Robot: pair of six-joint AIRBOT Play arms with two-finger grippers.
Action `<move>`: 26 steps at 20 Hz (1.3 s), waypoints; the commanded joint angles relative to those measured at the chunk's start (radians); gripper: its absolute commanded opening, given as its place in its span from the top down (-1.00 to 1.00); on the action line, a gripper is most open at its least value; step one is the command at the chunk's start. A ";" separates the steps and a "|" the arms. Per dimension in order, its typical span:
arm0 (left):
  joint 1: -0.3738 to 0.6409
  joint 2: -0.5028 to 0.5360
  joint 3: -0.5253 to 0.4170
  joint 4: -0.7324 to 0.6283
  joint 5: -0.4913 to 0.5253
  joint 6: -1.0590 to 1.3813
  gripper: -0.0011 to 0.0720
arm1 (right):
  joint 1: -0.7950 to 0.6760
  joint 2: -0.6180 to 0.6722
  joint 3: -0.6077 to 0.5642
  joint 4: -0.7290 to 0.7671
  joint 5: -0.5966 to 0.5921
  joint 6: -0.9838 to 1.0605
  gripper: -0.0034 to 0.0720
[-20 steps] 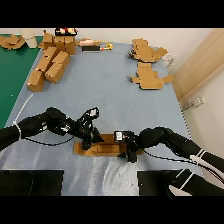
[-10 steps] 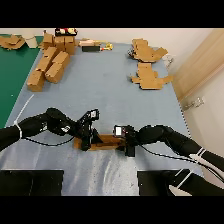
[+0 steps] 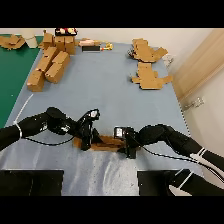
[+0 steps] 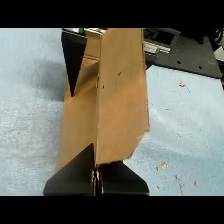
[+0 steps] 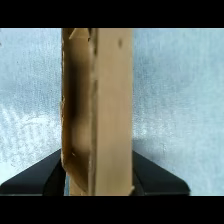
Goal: Fold the box.
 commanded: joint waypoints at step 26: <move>0.000 0.000 0.054 0.092 -0.037 -0.177 0.94 | 0.001 -0.001 0.000 -0.054 0.055 0.001 -0.45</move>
